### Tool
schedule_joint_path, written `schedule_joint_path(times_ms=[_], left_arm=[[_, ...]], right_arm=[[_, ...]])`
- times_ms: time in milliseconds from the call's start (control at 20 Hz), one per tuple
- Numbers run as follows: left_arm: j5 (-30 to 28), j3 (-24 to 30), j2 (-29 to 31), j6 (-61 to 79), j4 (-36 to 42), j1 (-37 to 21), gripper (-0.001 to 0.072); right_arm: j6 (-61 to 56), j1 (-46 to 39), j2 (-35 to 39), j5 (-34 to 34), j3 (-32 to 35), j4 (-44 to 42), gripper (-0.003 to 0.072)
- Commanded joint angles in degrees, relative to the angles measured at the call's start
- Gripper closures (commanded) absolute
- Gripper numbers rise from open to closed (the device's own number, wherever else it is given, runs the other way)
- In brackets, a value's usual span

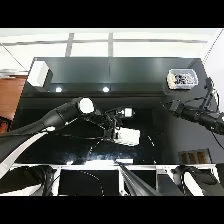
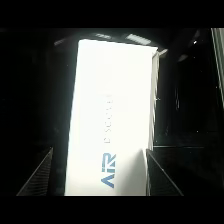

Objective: Fold the box and place the chain.

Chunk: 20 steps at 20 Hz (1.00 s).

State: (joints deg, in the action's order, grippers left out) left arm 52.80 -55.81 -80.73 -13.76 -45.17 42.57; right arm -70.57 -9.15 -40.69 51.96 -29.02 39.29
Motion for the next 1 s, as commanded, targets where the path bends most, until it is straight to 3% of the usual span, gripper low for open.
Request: schedule_joint_path(times_ms=[0, 950], left_arm=[[0.1, -0.1, -1.0, 0.5, 0.0, 0.3, -0.0003], [2.8, -1.5, -1.2, 0.1, -1.0, 0.3, -0.0003]], right_arm=[[-0.1, -2.3, 0.0, 0.2, -0.1, 0.5, 0.0646], [0.8, -2.3, 0.0, 0.3, -0.1, 0.4, 0.0646]])
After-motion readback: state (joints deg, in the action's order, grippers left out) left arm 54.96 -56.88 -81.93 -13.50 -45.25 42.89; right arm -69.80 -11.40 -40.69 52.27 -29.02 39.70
